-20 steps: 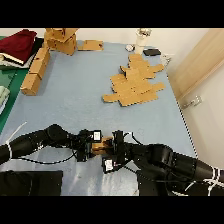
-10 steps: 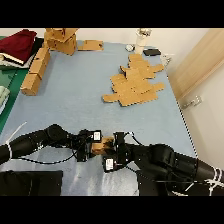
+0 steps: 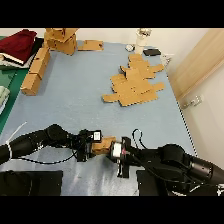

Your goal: Fold the box.

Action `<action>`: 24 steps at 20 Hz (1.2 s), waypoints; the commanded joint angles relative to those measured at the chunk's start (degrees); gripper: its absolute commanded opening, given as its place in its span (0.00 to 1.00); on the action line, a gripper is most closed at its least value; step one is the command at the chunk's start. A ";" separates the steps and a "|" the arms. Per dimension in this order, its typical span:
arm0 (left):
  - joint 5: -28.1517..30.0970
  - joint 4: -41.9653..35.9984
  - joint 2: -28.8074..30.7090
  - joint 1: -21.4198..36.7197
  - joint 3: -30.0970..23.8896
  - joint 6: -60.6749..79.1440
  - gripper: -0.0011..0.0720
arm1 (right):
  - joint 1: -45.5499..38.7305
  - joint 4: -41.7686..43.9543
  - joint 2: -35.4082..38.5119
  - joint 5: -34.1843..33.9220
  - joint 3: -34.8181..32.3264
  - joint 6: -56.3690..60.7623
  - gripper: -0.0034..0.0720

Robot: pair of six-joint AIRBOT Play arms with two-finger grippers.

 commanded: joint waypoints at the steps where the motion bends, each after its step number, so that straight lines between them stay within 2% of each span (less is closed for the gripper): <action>1: 0.00 0.02 0.02 0.02 0.07 0.00 0.85 | 0.07 15.26 1.57 -9.84 -2.05 31.08 0.05; 3: 0.02 0.02 0.02 0.02 0.07 0.00 0.85 | 0.07 20.61 1.57 -4.00 -5.35 36.98 0.05; 7: 0.00 0.02 0.02 0.02 0.04 0.00 0.85 | -0.11 20.33 1.57 20.06 -9.31 51.98 0.05; 9: 0.00 0.02 0.02 0.02 0.07 0.00 0.85 | -0.13 20.24 1.49 28.22 -10.60 56.00 0.05; 15: 0.00 0.02 0.02 0.02 0.04 -0.02 0.85 | -0.44 20.02 -3.37 33.11 -11.52 58.38 0.05; 24: 0.00 0.02 0.02 0.02 0.04 0.00 0.85 | -0.35 19.74 -7.23 32.76 -11.52 58.29 0.05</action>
